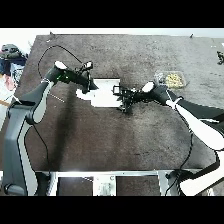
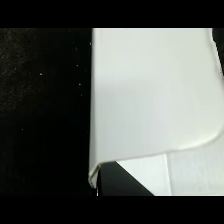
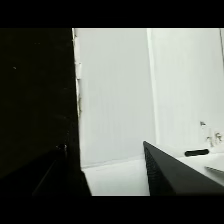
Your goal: Fold the box and place the chain.
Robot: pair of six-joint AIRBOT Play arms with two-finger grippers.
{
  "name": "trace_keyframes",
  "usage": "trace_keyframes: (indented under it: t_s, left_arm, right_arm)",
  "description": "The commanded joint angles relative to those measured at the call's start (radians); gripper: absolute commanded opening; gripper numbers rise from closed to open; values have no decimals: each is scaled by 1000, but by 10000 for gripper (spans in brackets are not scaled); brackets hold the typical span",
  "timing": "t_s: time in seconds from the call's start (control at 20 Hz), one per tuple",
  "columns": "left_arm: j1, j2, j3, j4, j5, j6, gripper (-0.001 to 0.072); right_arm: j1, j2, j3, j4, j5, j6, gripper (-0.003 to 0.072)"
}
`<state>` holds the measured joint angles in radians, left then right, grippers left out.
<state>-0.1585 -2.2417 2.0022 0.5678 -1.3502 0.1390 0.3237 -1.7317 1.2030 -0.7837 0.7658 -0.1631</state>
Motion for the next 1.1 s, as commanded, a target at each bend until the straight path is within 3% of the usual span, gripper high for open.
trace_keyframes:
  t_s: [0.0, 0.5, 0.75, 1.05]
  left_arm:
    - [-1, 0, 0, 0, 0, 0, 12]
    - [-1, 0, 0, 0, 0, 0, 12]
    - [-1, 0, 0, 0, 1, 0, 12]
    - [-1, 0, 0, 0, 0, 0, 12]
  right_arm:
    - [14, 8, 0, -20, -73, 0, 527]
    - [7, 89, 1, -19, -151, 42, 528]
    - [-45, 92, 2, 94, -161, 53, 527]
    - [-65, 80, 2, 113, -162, 3, 527]
